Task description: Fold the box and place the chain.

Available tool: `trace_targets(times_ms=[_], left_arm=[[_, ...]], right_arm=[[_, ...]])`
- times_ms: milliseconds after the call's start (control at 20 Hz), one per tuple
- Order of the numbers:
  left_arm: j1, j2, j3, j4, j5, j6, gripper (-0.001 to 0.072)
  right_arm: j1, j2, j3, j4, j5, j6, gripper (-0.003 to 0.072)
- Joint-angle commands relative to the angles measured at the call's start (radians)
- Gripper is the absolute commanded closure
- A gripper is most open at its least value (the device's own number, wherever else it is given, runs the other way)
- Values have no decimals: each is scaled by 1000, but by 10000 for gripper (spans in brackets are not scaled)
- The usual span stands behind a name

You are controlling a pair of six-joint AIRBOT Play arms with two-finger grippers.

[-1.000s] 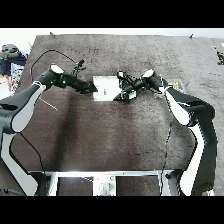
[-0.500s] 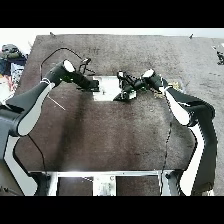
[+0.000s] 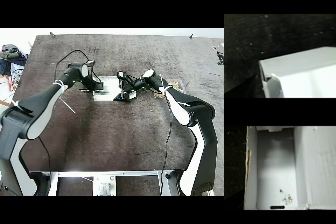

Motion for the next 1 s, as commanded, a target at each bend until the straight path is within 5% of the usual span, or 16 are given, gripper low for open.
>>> trace_targets(times_ms=[0, 400, 450, 500, 600, 700, 900, 950], left_arm=[[-49, -58, 107, 201, -147, -174, 316], [-55, -108, 175, 224, -211, -242, 379], [-55, -108, 175, 224, -211, -249, 544], [-55, -108, 175, 224, -210, -249, 608], [-55, -108, 175, 220, -206, -250, 607], [-55, -108, 175, 202, -205, -247, 697], [-55, -109, 175, 185, -184, -247, 680], [-55, -109, 175, 176, -178, -240, 429]], right_arm=[[0, 0, 0, 0, 0, 0, 347], [0, 0, 0, 0, 0, 0, 347], [0, 0, 0, 0, 0, 0, 346], [0, 0, 0, 0, 0, 0, 347], [0, 0, 0, 0, 0, 0, 347], [0, 0, 0, 0, 0, 0, 347], [0, 0, 0, 0, 0, 0, 347], [0, 0, 0, 0, 0, 0, 347]])
